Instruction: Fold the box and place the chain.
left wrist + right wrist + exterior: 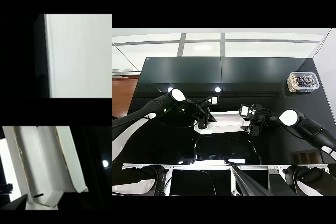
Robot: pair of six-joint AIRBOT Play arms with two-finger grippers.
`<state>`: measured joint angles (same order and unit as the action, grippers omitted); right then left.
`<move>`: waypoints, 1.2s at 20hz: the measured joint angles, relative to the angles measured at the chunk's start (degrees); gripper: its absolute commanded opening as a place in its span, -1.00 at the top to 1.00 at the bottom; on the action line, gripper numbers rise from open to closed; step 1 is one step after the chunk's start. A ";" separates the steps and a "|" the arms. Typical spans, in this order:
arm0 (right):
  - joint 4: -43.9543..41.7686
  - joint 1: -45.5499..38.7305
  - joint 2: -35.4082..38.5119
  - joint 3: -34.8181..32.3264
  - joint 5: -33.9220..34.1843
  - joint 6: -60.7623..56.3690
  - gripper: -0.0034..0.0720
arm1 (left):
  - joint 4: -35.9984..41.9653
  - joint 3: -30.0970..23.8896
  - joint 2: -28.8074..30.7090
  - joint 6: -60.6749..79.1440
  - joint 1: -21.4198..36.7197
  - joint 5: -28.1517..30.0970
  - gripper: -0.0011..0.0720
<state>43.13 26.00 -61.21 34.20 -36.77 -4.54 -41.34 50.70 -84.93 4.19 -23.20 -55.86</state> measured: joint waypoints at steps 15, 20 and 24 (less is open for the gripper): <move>-9.81 -0.26 -10.80 0.09 -3.80 18.16 -0.83 | 0.00 0.00 0.00 0.15 -0.02 -0.20 0.90; -11.21 -0.26 -12.20 0.09 -3.21 19.85 -0.83 | 0.02 0.00 0.00 0.13 -0.02 -0.13 0.90; -11.37 -0.26 -12.70 0.09 -2.71 20.24 -0.83 | 0.04 0.00 0.00 0.11 -0.02 -0.11 0.90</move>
